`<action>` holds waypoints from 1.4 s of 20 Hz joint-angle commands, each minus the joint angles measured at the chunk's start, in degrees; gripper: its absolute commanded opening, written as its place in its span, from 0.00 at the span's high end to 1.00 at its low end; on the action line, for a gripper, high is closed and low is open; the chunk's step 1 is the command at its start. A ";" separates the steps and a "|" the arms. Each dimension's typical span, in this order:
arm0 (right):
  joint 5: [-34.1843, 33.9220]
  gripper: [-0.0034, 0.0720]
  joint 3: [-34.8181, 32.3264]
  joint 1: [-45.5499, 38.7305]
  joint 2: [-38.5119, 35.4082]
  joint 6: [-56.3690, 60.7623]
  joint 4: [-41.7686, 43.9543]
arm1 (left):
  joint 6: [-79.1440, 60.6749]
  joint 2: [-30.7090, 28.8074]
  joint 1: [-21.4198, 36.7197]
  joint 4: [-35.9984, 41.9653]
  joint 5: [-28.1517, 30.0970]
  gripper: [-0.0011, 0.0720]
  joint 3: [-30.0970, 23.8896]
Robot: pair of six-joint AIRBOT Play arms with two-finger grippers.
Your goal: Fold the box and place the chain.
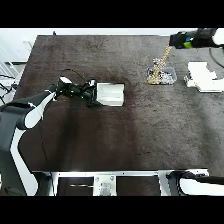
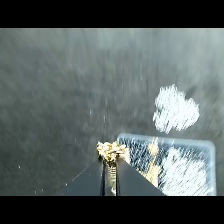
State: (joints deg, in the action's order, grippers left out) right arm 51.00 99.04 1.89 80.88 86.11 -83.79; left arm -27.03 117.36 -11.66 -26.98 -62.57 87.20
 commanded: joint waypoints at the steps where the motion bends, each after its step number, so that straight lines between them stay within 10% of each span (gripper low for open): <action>1: -0.04 0.93 0.07 1.09 -6.45 -2.80 -1.14 | -0.02 0.02 0.07 -0.02 0.13 0.37 0.00; 28: 6.05 0.93 -9.40 20.24 -14.10 -5.14 -0.11 | 0.00 0.02 0.07 -0.04 0.13 0.37 0.00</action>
